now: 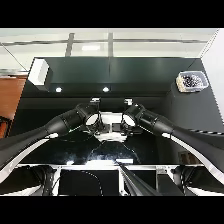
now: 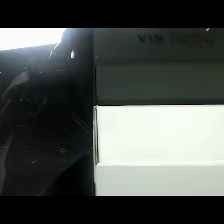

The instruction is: Fold the box and place the chain.

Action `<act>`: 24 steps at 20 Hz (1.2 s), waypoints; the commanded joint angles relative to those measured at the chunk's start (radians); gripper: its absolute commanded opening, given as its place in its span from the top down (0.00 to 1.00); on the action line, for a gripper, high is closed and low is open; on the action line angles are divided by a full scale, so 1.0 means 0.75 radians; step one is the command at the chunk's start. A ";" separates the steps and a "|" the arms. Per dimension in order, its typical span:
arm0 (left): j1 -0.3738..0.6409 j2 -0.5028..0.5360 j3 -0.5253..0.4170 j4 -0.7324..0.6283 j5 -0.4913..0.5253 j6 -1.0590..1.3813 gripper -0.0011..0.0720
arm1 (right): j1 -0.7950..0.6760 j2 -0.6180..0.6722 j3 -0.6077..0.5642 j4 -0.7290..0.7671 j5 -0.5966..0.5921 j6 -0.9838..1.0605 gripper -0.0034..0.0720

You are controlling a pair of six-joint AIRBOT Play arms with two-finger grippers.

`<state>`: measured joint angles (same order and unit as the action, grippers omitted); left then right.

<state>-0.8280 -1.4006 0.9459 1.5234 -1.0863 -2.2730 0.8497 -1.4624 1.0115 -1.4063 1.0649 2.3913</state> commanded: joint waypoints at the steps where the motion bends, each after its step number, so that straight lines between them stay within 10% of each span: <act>1: 0.001 0.001 -0.001 0.002 0.001 0.004 0.95 | 0.001 -0.003 0.000 0.003 -0.009 -0.003 0.95; 4: 0.001 0.001 -0.001 0.002 0.001 0.004 0.95 | 0.001 -0.001 0.000 0.004 -0.003 -0.002 0.89; 5: 0.001 0.001 -0.001 0.002 0.001 0.004 0.95 | 0.000 -0.001 0.000 0.009 -0.003 -0.002 0.59; 6: 0.001 0.001 -0.001 0.002 0.001 0.004 0.95 | 0.000 -0.001 0.000 0.017 -0.003 -0.002 0.53; 10: 0.001 0.001 -0.001 0.002 0.001 0.004 0.95 | 0.001 -0.001 0.000 0.017 -0.007 -0.009 0.92; 15: 0.001 0.001 -0.001 0.002 0.001 0.004 0.95 | 0.000 0.003 0.000 -0.006 -0.009 -0.012 0.94; 17: 0.001 0.001 -0.001 0.002 0.001 0.004 0.95 | -0.001 0.019 0.000 -0.024 -0.005 -0.013 0.68; 19: 0.001 0.001 -0.001 0.002 0.001 0.004 0.95 | -0.002 0.060 0.000 -0.072 0.004 -0.013 0.67; 21: 0.001 0.001 -0.001 0.002 0.001 0.004 0.95 | -0.011 0.112 0.000 -0.065 0.015 -0.027 0.33; 24: 0.001 0.001 -0.001 0.002 0.002 0.004 0.95 | -0.019 0.239 0.000 -0.057 0.020 -0.093 0.33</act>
<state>-0.8280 -1.4006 0.9459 1.5253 -1.0859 -2.2688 0.8398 -1.3548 1.0103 -1.4452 1.0737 2.3592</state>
